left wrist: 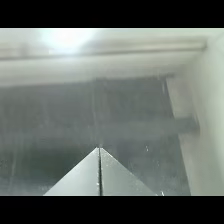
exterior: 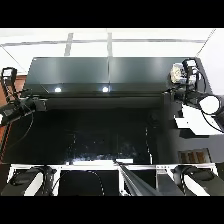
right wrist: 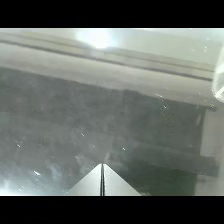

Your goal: Fold the box and place the chain.

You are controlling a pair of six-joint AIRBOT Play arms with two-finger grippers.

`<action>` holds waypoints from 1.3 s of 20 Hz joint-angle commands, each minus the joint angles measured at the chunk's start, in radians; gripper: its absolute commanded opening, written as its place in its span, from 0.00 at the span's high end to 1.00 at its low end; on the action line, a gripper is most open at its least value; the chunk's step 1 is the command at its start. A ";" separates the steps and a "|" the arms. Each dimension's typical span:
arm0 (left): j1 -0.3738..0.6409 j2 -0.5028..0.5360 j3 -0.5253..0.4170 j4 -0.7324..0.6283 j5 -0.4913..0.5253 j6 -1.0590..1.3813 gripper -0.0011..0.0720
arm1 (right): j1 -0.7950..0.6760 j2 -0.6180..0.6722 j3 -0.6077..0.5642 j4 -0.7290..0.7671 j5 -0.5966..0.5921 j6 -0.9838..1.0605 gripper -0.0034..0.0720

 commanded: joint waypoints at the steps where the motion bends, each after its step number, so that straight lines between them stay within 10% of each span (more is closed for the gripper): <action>1: 0.000 -0.002 0.000 0.000 0.084 0.000 0.95 | 0.000 -0.001 0.001 0.046 -0.039 0.000 0.93; 2: 0.000 -0.002 0.000 -0.003 0.076 -0.003 0.95 | 0.000 -0.001 0.001 0.046 -0.056 0.000 0.81; 4: 0.000 -0.002 0.000 -0.047 0.079 -0.003 0.95 | 0.000 -0.001 0.001 0.040 -0.085 0.000 0.02; 6: 0.000 -0.007 0.000 -0.072 0.158 -0.003 0.95 | -0.023 -0.001 0.001 0.019 -0.082 0.002 0.02; 7: 0.000 -0.009 0.000 -0.079 0.187 -0.005 0.76 | -0.057 -0.001 0.001 -0.005 -0.082 0.039 0.02; 8: 0.000 -0.009 0.000 -0.078 0.204 -0.005 0.23 | -0.121 -0.001 0.003 -0.060 -0.084 0.126 0.02; 9: 0.000 -0.009 0.000 -0.078 0.206 -0.006 0.02 | -0.210 -0.001 0.008 -0.125 -0.081 0.225 0.02; 17: 0.000 -0.022 0.000 -0.063 0.108 -0.005 0.02 | -1.049 -0.118 0.146 -0.170 0.054 0.240 0.03; 22: 0.000 -0.056 0.000 -0.047 0.113 -0.005 0.02 | -1.105 -0.457 0.430 -0.011 0.446 -0.240 0.03; 26: 0.000 -0.079 0.000 -0.046 0.111 -0.005 0.02 | -1.060 -0.618 0.571 -0.060 0.537 -0.309 0.03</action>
